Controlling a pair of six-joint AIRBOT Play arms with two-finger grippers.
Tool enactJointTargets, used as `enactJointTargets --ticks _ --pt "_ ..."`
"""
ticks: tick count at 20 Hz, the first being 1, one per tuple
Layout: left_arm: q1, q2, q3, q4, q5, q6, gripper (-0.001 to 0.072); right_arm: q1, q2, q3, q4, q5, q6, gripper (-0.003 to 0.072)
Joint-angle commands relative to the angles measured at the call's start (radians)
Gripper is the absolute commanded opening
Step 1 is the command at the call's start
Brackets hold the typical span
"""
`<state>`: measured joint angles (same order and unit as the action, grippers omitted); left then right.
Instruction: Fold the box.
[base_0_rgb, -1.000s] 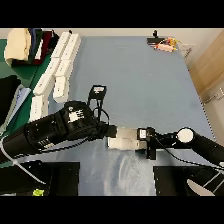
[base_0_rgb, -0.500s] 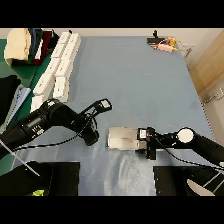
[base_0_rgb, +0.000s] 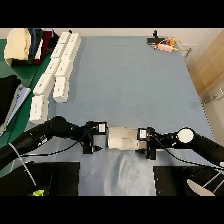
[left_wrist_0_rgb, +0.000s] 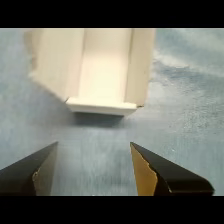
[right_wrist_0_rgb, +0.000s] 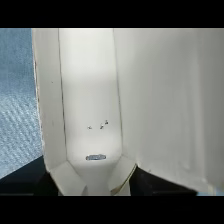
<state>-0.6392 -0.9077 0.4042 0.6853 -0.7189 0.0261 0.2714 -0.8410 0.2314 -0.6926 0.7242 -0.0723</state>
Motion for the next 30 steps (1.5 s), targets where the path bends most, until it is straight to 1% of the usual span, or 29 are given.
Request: enactJointTargets --ticks 1,7,11,16,21,25,30 --pt "-0.010 -0.064 -0.031 -0.201 0.035 0.254 0.0693 0.000 0.001 0.000 0.000 0.000 0.000 0.0507" --pt "-0.010 -0.143 -0.012 -0.304 0.040 0.331 0.0694 0.000 0.001 0.000 0.000 0.000 0.000 0.0506" --pt "-0.013 -0.167 0.000 -0.304 0.037 0.351 0.0693 0.000 0.001 0.000 0.000 0.000 0.000 0.0507" --pt "-0.072 -0.197 0.000 -0.304 0.044 0.360 0.0694 0.000 0.001 0.000 0.000 0.000 0.000 0.0507" --pt "-0.082 -0.202 0.003 -0.303 0.122 0.294 0.0693 0.000 0.001 0.000 0.000 0.000 0.000 0.0506" --pt "-0.089 -0.202 0.003 -0.299 0.127 0.275 0.0694 0.000 0.001 0.000 0.000 0.000 0.000 0.0507" --pt "-0.133 -0.203 0.003 -0.296 0.150 0.271 0.0693 0.000 0.001 0.000 0.000 0.000 0.000 0.0507"
